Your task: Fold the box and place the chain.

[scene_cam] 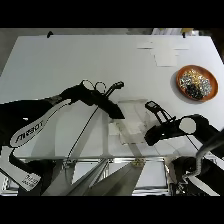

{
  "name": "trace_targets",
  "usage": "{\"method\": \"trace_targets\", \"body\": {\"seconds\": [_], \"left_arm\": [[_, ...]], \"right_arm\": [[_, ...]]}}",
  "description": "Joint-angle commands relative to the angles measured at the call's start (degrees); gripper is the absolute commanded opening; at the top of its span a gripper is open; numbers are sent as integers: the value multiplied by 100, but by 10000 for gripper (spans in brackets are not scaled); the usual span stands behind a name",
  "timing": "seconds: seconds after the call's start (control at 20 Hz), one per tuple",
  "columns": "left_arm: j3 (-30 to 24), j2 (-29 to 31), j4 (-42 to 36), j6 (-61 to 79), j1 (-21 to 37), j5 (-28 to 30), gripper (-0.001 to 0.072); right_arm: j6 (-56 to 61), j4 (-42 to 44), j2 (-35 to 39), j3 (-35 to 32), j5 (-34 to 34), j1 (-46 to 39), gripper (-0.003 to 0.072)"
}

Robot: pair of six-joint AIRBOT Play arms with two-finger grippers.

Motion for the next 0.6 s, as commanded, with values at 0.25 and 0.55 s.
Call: {"method": "trace_targets", "body": {"seconds": [0.25,0.55], "left_arm": [[487,203,365,984,-31,-74,7],[507,1003,1606,868,-33,319,-3]], "right_arm": [[-4,57,17,0,-2,4,9],[-153,66,584,710,162,4,9]]}}
